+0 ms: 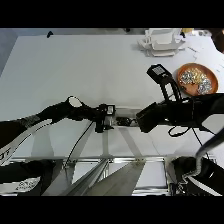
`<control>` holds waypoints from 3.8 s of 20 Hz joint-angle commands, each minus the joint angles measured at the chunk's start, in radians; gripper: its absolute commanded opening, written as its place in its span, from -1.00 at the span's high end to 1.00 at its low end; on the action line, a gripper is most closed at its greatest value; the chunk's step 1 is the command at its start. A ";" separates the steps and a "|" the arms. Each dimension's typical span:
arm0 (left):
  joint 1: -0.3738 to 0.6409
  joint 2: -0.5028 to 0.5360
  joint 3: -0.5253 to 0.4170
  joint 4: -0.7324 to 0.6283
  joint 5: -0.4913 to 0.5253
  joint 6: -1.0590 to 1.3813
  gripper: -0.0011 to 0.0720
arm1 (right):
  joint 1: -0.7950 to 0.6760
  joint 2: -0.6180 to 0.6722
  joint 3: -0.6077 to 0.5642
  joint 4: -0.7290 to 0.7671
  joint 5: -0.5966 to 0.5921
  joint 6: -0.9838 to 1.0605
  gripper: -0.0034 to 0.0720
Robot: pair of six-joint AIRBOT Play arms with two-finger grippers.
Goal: Fold the box and place the chain.
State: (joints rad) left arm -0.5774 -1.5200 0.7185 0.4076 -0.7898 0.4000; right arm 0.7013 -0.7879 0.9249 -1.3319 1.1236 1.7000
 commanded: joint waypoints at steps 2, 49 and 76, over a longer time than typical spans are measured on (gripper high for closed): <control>0.000 0.000 0.000 0.000 0.000 0.000 0.22 | 0.050 0.004 -0.033 0.019 -0.162 0.005 0.86; 0.000 0.000 0.000 0.000 0.000 0.000 0.23 | -0.460 -0.594 -0.088 -0.187 -0.171 0.002 0.21; 0.000 0.000 0.000 0.000 0.000 0.000 0.23 | -0.325 0.137 -0.095 0.117 -0.071 -0.179 0.87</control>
State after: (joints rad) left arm -0.5774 -1.5200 0.7185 0.4076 -0.7898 0.3996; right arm 0.3470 -0.7261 0.8307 -1.2427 1.0573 1.5139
